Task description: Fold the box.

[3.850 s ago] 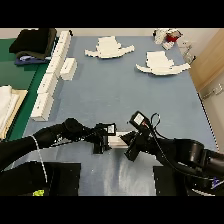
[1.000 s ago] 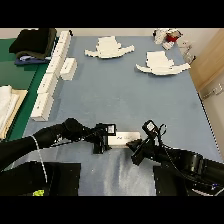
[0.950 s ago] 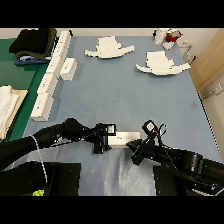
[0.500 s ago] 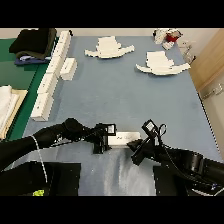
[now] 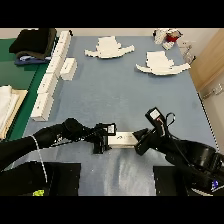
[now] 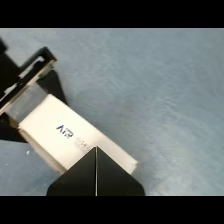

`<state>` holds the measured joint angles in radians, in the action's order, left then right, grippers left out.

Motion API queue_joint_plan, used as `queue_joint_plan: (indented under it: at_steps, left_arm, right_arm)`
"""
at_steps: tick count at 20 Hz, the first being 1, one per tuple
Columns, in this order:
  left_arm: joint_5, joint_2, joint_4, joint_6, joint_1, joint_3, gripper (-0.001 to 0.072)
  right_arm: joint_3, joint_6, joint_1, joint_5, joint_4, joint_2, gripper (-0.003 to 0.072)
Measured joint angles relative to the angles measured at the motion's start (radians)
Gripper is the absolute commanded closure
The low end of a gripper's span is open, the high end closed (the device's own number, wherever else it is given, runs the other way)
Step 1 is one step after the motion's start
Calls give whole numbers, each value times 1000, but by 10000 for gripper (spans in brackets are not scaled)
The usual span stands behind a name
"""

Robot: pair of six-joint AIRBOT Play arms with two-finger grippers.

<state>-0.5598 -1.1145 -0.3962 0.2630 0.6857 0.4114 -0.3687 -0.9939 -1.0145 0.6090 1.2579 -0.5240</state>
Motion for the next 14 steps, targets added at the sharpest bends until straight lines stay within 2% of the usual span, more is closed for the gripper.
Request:
queue_joint_plan:
  at_steps: [4,7,11,14]
  left_arm:
    - [0,0,0,1,0,0,113]
    - [0,0,0,1,0,0,113]
    - [0,0,0,1,0,0,113]
    - [0,0,0,1,0,0,113]
  right_arm:
    - [-171,-70,177,231,14,-148,685]
    - [-333,-194,350,378,105,-332,685]
    - [-562,-286,542,539,201,-581,684]
    - [-692,-312,622,608,247,-708,684]
